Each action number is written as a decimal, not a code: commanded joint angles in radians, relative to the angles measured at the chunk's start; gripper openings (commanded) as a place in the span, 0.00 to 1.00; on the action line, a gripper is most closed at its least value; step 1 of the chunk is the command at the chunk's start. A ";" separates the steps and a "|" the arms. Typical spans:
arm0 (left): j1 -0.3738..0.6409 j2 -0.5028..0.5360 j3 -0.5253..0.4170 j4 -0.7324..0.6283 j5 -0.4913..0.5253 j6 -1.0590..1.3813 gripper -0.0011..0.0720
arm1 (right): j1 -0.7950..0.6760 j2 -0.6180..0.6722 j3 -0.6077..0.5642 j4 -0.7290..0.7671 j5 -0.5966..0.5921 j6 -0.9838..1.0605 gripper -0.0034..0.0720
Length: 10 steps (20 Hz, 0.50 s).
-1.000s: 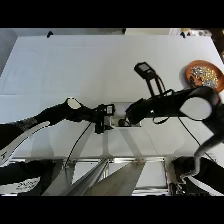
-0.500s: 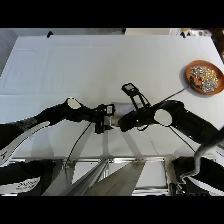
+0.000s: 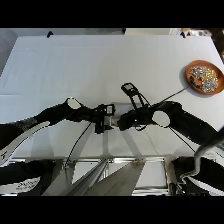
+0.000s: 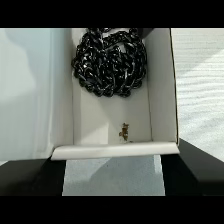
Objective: Fold the box and place the chain.
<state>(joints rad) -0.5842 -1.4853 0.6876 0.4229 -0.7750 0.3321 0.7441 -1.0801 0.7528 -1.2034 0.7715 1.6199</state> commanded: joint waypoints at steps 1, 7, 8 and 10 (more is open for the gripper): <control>0.001 0.001 0.000 0.000 0.000 0.000 0.39 | -0.014 0.080 0.013 -0.023 0.044 0.003 0.32; 0.001 0.001 0.000 0.000 0.000 0.000 0.39 | -0.295 0.276 0.080 -0.140 0.256 0.003 0.32; 0.001 0.001 0.000 0.000 0.000 0.000 0.39 | -0.354 0.279 0.080 -0.182 0.294 0.003 0.32; 0.001 0.001 0.000 0.000 0.000 0.000 0.39 | -0.455 0.253 0.080 -0.283 0.354 0.003 0.42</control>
